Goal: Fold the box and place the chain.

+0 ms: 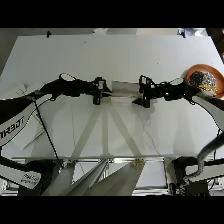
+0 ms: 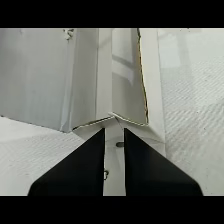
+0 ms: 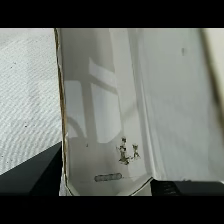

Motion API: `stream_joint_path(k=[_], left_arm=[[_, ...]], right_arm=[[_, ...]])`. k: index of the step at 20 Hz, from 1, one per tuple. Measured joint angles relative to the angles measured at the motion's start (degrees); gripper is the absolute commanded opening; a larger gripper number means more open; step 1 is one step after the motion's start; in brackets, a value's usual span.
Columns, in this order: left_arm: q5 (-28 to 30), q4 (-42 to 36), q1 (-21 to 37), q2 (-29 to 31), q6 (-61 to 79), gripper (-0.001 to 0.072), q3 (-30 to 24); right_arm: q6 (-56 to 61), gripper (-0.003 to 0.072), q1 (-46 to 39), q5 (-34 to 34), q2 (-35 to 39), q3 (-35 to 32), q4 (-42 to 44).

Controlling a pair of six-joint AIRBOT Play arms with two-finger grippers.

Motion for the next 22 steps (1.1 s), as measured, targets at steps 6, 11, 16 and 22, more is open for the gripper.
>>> stream_joint_path(k=[6, 11, 16, 22], left_arm=[[-0.20, 3.67, 2.21, 2.36, -3.04, 0.0144, 0.00], [-0.85, 16.37, 6.27, 8.02, -15.82, 0.0132, 0.00], [-0.85, 25.03, 10.29, 14.38, -40.57, 0.0012, 0.00], [0.35, 37.20, 9.14, 14.29, -74.12, 0.0009, -0.09]], right_arm=[[0.07, 0.0435, 0.02, -0.09, 0.00, 0.00, 0.07], [0.07, 0.0435, 0.02, -0.07, 0.00, 0.00, 0.07], [0.07, 0.0435, 0.02, -0.04, 0.00, 0.00, 0.07], [0.04, 0.0435, 0.02, 0.00, 0.00, 0.00, 0.07]])
